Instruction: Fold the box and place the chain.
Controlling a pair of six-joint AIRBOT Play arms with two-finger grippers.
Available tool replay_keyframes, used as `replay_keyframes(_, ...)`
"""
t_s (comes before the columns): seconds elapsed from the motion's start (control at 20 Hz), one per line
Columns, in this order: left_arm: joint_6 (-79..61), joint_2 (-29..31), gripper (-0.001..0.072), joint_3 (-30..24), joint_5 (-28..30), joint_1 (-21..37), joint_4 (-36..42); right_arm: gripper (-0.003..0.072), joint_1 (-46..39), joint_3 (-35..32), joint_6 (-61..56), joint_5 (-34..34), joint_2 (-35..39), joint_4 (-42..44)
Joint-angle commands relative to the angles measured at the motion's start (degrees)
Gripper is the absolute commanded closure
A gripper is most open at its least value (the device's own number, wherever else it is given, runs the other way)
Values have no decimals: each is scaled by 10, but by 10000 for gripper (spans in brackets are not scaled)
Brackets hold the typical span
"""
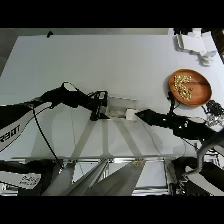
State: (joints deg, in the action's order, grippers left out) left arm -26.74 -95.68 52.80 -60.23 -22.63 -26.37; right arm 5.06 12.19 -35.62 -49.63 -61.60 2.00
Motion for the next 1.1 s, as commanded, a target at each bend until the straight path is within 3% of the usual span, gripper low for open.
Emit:
replay_keyframes(0.0, 0, 0, 492, 1, 0, 0, 0, 326, 26, 0, 1, 15, 0, -16)
replay_keyframes(0.25, 0, 0, 492, 1, 0, 0, 0, 276, 50, 17, -6, 63, 0, -32)
replay_keyframes(0.55, 0, 0, 492, 1, 0, 0, 0, 273, 52, 66, -148, 103, -1, -188)
replay_keyframes(0.65, 0, 0, 492, 1, 0, 0, 0, 227, 71, 84, -181, 114, -1, -207)
replay_keyframes(0.8, 0, 0, 492, 1, 0, 0, 0, 227, 114, 109, -227, 132, -1, -249)
replay_keyframes(1.05, 0, 0, 492, 1, 0, 0, 0, 227, 157, 135, -462, 163, -3, -489)
